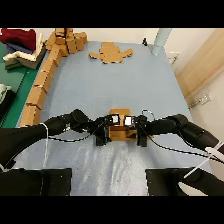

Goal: Fold the box.

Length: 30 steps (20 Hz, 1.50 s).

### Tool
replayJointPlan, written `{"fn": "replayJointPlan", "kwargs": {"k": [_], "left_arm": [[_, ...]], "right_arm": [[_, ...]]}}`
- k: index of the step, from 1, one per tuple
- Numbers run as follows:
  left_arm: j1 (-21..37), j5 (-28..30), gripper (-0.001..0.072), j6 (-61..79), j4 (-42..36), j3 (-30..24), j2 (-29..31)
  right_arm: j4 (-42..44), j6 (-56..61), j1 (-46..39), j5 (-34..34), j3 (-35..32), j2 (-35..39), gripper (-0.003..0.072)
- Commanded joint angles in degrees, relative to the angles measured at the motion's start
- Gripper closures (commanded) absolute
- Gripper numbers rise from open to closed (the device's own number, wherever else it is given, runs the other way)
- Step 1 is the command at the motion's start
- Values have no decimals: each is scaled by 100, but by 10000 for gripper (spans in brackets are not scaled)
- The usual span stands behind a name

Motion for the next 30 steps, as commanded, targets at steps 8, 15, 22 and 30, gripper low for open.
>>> {"fn": "replayJointPlan", "kwargs": {"k": [8,15,22,30], "left_arm": [[2,2,336,4,2,7,2],[2,2,336,2,2,7,2],[2,2,336,4,4,7,2],[2,2,336,4,4,7,2]], "right_arm": [[-4494,6741,-1394,-1399,450,837,683],[-428,5512,-2218,-1266,450,-601,683],[581,5012,-2208,-1812,450,-608,682],[1495,4642,-2208,-1722,212,-608,682]]}}
